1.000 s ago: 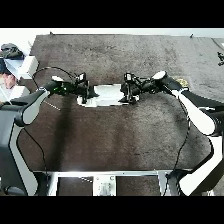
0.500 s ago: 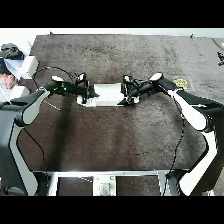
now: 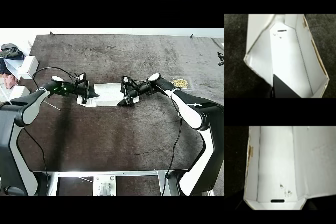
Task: Fold the box and place the chain.
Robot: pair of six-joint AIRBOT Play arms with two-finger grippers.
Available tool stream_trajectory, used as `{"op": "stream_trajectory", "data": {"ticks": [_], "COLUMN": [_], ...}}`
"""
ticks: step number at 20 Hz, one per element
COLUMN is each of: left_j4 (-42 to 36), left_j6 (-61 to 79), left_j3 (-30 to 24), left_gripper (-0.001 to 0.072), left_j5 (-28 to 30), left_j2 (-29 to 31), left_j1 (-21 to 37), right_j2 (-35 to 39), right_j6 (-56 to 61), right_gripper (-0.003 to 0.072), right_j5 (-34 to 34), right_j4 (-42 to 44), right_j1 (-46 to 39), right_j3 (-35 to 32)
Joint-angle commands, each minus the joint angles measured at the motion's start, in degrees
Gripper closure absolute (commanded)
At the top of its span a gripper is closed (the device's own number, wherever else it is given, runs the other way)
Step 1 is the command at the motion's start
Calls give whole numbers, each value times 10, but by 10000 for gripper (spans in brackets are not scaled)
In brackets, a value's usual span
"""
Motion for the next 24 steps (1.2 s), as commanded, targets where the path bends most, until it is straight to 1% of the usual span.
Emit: {"op": "stream_trajectory", "data": {"ticks": [1, 7, 8, 9, 10, 12, 13, 14, 15, 24], "left_j4": [0, 0, 0, 0, 0, 0, 0, 0, 0, 0], "left_j6": [0, 0, 0, 0, 0, 0, 0, 0, 0, 0], "left_j3": [1, 1, 1, 1, 1, 1, 0, 1, 0, 0], "left_gripper": [697, 696, 697, 696, 697, 696, 697, 697, 696, 696], "left_j5": [0, 0, 0, 0, 0, 0, 0, 0, 0, 0], "left_j2": [0, 0, 0, 0, 0, 0, 0, 0, 0, 0], "left_j1": [0, 0, 0, 0, 0, 0, 0, 0, 0, 0], "right_j2": [-3, -4, -4, -4, -4, -4, -4, -4, -4, -4], "right_j6": [-1, -1, -1, -1, -1, -1, -1, -1, -1, -1], "right_gripper": [93, 94, 122, 169, 183, 246, 247, 293, 356, 355], "right_j5": [0, -12, -12, -13, -13, -13, -13, -12, -13, -12], "right_j4": [-12, -14, -14, -14, -14, -14, -15, -16, -16, -16], "right_j1": [3, 13, 13, 13, 13, 13, 13, 13, 13, 13], "right_j3": [4, 9, 9, 9, 9, 9, 9, 9, 9, 9]}}
